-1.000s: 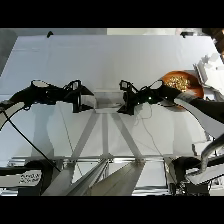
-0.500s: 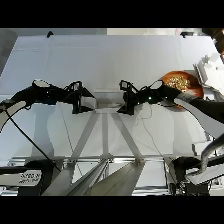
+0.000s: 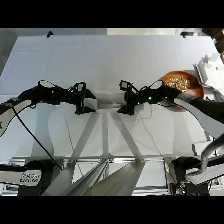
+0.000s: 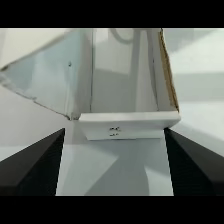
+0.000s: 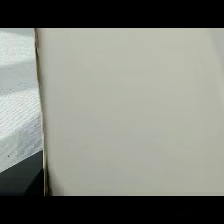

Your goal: Fold the box and place the chain.

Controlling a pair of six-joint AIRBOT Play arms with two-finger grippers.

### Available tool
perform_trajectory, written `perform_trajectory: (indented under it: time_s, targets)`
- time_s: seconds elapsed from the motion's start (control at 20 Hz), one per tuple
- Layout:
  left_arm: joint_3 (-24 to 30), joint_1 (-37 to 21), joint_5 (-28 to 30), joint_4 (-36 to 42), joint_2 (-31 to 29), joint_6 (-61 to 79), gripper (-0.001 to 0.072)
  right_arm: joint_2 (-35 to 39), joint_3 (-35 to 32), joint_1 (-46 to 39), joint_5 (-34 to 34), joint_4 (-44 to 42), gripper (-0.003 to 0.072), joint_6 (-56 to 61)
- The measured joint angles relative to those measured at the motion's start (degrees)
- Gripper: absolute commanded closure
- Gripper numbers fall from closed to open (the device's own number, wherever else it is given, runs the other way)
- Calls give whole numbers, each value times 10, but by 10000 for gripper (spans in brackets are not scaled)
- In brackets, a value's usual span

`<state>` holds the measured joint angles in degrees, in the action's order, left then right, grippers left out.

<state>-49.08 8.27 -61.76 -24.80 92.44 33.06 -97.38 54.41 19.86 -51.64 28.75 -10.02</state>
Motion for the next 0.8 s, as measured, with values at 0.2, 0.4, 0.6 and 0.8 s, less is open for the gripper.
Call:
perform_trajectory:
  time_s: [0.2, 0.4, 0.6, 0.8]
  targets:
    - [-2, 7, 8, 4, 8, -1, 12, 0, 0, 0, 0, 0, 170, 1]
    - [-2, 3, 21, 7, 6, -17, 10, 0, 0, 0, 0, -2, 170, 3]
    - [-2, -3, 32, 8, -14, -25, 6, 0, 0, 0, 0, -3, 170, 4]
    - [-3, -3, 28, 7, -26, -37, 6, 0, 0, 0, 0, -1, 170, 1]
